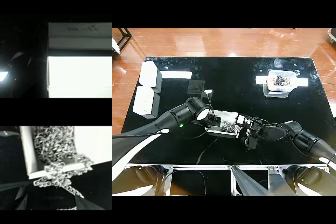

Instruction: Fold the box and place the chain.

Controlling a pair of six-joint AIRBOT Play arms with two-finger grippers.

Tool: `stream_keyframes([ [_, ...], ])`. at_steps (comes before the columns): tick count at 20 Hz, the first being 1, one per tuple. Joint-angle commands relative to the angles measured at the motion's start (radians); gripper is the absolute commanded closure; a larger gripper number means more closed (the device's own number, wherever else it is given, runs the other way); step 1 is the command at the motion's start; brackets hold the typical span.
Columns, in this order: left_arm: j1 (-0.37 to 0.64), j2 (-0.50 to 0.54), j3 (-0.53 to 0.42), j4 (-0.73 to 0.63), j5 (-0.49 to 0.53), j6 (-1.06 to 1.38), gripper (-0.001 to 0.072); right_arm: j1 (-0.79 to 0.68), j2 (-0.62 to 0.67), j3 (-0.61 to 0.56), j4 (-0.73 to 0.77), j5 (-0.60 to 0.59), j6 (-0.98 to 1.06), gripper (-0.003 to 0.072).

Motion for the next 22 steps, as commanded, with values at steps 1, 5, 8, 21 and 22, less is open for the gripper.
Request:
stream_keyframes([
  [1,0.001,-0.001,-0.009,0.003,-0.006,0.0,0.0685,0.001,-0.031,0.0,0.002,0.078,0.0,0.0007],
  [5,-0.001,-0.001,-0.012,-0.005,0.005,0.0,0.0685,0.002,-0.039,0.0,0.003,0.121,0.0,0.0008],
  [8,-0.001,-0.001,-0.012,-0.005,0.009,0.0,0.0685,0.03,-0.056,0.0,0.004,0.138,0.0,0.0008],
  [21,-0.001,-0.001,-0.012,-0.005,0.009,0.0,0.0685,0.073,-0.126,0.0,-0.001,0.213,0.0,0.0009],
  [22,-0.001,-0.001,-0.012,-0.004,0.009,0.0,0.0685,0.073,-0.126,0.0,-0.003,0.211,0.0,0.0082],
])
